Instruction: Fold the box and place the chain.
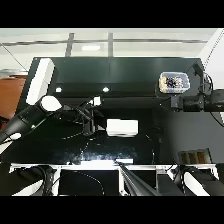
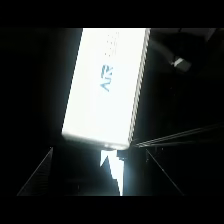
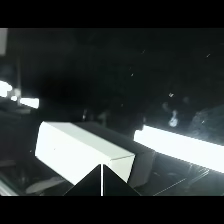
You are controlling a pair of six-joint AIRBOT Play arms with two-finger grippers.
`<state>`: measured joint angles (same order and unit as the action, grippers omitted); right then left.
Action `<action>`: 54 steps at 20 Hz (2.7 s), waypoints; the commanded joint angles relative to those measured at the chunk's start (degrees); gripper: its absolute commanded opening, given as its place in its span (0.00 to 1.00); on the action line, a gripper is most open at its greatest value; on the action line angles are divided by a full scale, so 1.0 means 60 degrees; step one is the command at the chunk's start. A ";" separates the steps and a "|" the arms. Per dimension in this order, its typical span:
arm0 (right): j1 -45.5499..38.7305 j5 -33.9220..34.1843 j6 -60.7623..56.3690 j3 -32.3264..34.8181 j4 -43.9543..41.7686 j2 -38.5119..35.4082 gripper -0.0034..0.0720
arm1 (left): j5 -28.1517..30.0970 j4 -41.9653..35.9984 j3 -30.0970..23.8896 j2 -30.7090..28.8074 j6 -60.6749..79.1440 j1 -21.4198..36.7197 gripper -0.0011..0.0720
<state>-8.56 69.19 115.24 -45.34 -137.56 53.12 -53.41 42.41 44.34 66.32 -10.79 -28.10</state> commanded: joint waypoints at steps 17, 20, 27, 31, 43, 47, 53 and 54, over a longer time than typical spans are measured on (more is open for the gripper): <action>-0.0036 0.0047 0.0040 -0.0007 0.0299 -0.0018 0.08 | 0.1311 -0.0892 0.1483 0.2382 0.0062 -0.1891 0.98; -0.0036 0.0044 0.0040 -0.0007 0.0299 -0.0015 0.08 | 0.1359 -0.0903 0.1486 0.2419 0.0361 -0.1894 0.98; -0.0036 0.0044 0.0047 0.0004 0.0299 -0.0018 0.08 | 0.1330 -0.1078 0.1483 0.2448 0.1264 -0.2062 0.98; -0.0036 0.0040 0.0051 0.0011 0.0353 -0.0015 0.08 | 0.1333 -0.1133 0.1483 0.2477 0.1264 -0.2062 0.98; -0.0036 -0.0033 0.0051 0.0011 0.0364 -0.0015 0.08 | 0.1359 -0.1319 0.1483 0.3144 0.1260 -0.2280 0.98; -0.0036 -0.0084 0.0051 0.0011 0.0372 -0.0015 0.08 | 0.1453 -0.0991 0.1483 0.3184 0.1213 -0.2310 0.98; -0.0036 -0.0168 0.0051 0.0011 0.0372 -0.0015 0.08 | 0.2044 0.0678 0.1483 0.3286 -0.0463 -0.2754 0.93; -0.0036 -0.0171 0.0051 0.0011 0.0368 -0.0015 0.08 | 0.2011 0.0678 0.1486 0.3264 -0.0565 -0.2750 0.87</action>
<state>-8.78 68.34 115.57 -45.30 -135.33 53.06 -42.02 43.57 53.23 85.89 -10.85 -43.97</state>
